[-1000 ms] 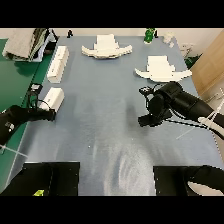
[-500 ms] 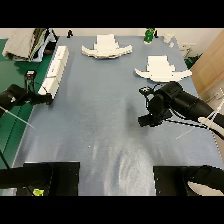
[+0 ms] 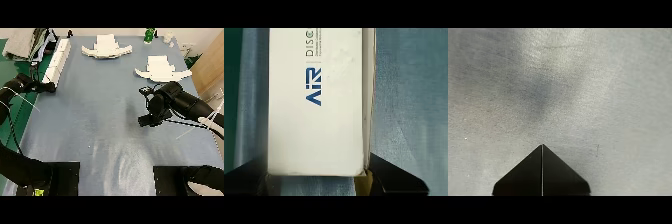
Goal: Fold the box.
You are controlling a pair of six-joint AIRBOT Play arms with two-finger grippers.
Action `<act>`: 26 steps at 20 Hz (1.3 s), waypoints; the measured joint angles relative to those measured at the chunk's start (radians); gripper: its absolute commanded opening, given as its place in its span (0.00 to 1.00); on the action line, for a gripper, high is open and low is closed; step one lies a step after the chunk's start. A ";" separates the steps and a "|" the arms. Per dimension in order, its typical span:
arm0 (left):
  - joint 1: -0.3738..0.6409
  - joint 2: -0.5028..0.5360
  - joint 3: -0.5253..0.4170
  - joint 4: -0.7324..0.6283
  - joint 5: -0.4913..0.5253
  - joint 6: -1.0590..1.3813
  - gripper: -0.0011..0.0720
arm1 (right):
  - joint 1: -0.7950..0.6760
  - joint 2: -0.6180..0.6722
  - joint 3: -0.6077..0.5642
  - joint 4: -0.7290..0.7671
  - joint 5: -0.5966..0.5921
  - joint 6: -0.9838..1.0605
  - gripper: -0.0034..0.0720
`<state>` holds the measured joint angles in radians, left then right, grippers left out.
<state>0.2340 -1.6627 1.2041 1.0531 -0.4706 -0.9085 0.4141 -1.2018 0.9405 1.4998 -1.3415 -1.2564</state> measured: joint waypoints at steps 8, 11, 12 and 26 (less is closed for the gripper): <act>-0.008 -0.031 0.036 -0.005 0.066 0.003 0.71 | 0.000 0.000 0.000 0.000 0.000 0.000 0.05; -0.008 -0.032 0.038 -0.006 0.073 0.002 0.71 | 0.000 0.000 0.000 0.000 0.000 0.000 0.05; -0.009 -0.032 0.038 -0.006 0.073 0.002 0.71 | 0.000 0.000 0.000 0.000 0.000 0.000 0.05; -0.009 -0.066 0.040 -0.006 0.036 0.003 0.97 | 0.000 0.000 0.000 0.000 0.000 0.000 0.05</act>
<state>0.2249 -1.7290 1.2446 1.0473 -0.4343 -0.9054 0.4141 -1.2018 0.9405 1.4994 -1.3415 -1.2560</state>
